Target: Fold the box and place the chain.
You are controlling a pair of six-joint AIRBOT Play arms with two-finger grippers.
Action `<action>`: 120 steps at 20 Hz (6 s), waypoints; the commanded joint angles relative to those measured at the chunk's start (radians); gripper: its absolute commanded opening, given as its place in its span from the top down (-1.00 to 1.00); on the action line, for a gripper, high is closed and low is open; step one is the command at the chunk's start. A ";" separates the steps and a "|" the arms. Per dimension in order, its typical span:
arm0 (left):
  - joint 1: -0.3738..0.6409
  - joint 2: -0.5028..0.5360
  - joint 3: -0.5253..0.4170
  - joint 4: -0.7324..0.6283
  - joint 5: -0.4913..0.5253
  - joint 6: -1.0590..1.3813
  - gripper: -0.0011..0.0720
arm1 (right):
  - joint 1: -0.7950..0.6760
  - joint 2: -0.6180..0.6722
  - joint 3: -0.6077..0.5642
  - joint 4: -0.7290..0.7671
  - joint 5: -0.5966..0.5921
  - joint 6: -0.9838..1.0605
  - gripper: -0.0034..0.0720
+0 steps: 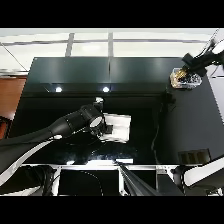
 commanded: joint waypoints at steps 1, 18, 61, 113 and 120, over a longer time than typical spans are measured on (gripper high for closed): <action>0.000 0.000 0.000 0.000 0.000 0.000 0.90 | -0.017 0.155 0.001 0.006 0.035 -0.103 0.89; 0.000 0.000 0.000 0.000 0.000 0.000 0.90 | 0.063 1.014 -0.540 0.235 0.336 -0.332 0.89; 0.000 0.000 -0.001 -0.095 0.044 0.014 0.91 | 0.551 0.845 -0.857 0.399 0.128 -0.340 -0.11; 0.496 0.200 -0.472 -1.088 0.203 2.701 -0.96 | 0.223 0.995 -0.854 0.309 0.217 -0.327 -0.12; 0.476 0.182 -0.455 -1.120 0.203 2.692 -0.96 | 0.223 0.995 -0.854 0.309 0.207 -0.327 -0.12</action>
